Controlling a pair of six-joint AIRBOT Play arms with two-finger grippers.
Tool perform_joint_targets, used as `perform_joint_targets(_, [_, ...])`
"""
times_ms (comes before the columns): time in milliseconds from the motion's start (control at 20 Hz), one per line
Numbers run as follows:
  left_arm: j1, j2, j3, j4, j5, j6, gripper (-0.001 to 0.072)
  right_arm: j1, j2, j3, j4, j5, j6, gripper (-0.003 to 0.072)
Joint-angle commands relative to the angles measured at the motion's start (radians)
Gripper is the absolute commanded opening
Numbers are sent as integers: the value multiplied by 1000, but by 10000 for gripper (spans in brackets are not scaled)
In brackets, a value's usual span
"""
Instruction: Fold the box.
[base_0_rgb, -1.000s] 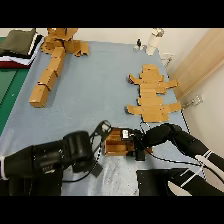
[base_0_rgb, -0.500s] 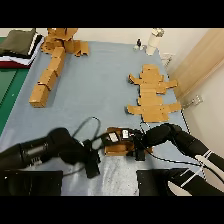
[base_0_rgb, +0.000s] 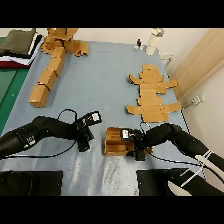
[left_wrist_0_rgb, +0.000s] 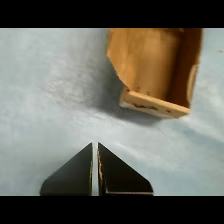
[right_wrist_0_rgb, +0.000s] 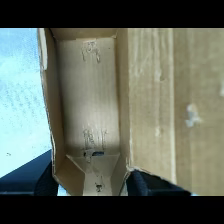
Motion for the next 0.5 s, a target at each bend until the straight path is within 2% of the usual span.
perform_joint_targets(0, [-79, -26, -27, 14, -229, 173, 458, 0, 0, 1, 0, 0, 0, 500])
perform_joint_targets(50, [-111, -41, -37, 14, -251, 185, 695, 0, 0, 1, 0, 0, 0, 500])
perform_joint_targets(250, [-154, -53, -82, 7, -164, 180, 697, 0, 0, 1, -1, 0, 0, 501])
perform_joint_targets(450, [-211, -53, -96, -58, -184, 186, 697, 0, 0, 1, -2, 0, 0, 501])
